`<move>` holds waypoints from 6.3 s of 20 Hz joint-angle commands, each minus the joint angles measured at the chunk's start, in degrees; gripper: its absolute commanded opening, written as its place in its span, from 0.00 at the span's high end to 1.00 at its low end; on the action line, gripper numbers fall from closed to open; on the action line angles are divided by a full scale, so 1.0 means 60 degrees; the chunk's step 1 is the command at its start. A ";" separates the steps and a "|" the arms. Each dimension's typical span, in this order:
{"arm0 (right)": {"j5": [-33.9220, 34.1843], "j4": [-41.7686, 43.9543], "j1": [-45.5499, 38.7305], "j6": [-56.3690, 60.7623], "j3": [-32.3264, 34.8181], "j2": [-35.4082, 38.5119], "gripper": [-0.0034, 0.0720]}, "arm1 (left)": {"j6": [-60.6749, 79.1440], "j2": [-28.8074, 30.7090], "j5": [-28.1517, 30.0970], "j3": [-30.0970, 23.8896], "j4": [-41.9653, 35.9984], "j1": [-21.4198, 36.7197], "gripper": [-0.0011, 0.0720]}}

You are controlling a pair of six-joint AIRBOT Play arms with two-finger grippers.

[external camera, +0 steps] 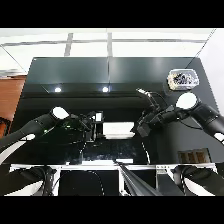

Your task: Fold the box and place the chain.

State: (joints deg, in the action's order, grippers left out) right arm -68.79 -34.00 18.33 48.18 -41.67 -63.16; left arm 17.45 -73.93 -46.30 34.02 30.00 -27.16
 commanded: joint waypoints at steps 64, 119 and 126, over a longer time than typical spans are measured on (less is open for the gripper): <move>0.0262 -0.2834 -0.4521 0.2320 0.0186 0.2962 0.93 | -0.3705 -0.1464 -0.0652 0.2776 -0.0816 -0.1668 0.01; 0.2266 -0.1504 -0.4517 0.2685 0.0342 0.2958 0.93 | -1.2280 -0.4557 0.0066 0.9136 0.5359 0.8419 0.49; 0.2368 -0.0860 -0.4513 0.2681 0.0342 0.2958 0.93 | -1.2189 -0.6805 0.0069 1.1486 0.6076 0.8207 0.27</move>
State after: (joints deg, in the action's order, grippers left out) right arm -55.27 -41.30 -8.75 64.20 -39.64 -45.43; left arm -55.48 -110.19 -46.06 97.95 64.16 22.24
